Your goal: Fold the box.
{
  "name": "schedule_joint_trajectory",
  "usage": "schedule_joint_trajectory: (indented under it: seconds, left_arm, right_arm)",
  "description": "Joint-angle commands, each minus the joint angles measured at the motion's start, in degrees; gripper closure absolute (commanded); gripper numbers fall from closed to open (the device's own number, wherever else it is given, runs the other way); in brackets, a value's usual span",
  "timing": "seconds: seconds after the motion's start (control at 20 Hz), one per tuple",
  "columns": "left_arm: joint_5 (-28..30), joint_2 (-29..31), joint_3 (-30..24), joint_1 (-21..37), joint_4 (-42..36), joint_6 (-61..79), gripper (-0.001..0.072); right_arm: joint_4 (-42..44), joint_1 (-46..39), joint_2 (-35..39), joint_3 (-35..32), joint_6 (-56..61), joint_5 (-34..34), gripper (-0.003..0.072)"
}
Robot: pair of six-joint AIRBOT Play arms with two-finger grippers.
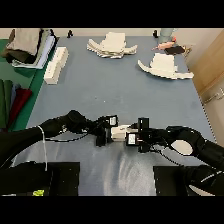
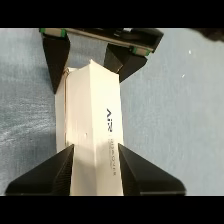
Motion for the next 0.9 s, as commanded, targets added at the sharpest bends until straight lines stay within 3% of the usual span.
schedule_joint_trajectory:
  seconds: [0.0, 0.25, 0.3, 0.4, 0.6, 0.85]
  left_arm:
    - [0.22, 0.04, 0.04, 0.02, -0.07, -0.07, 0.0188]
    - [0.20, 0.04, 0.04, 0.02, -0.07, -0.07, 0.0189]
    - [0.20, 0.04, 0.04, 0.02, -0.07, -0.07, 0.0189]
    - [0.20, 0.04, 0.04, 0.02, -0.07, -0.07, 0.0188]
    - [0.20, 0.04, 0.04, 0.02, -0.07, -0.07, 0.0189]
    - [0.20, 0.04, 0.04, 0.02, -0.09, -0.07, 0.0188]
  right_arm:
    - [0.50, 0.04, 0.55, 0.07, 0.00, 0.33, 0.0273]
    - [6.91, -0.04, 4.98, 0.15, 5.05, 0.35, 0.0274]
    - [8.00, -0.11, 5.25, 0.15, 9.49, 0.35, 0.0323]
    - [8.02, -0.11, 5.01, 0.07, 20.37, -0.28, 0.0669]
    - [8.09, -0.11, 3.98, -1.07, 34.18, -9.22, 0.0687]
    - [17.27, 0.94, 4.68, -7.69, 35.21, -15.45, 0.0687]
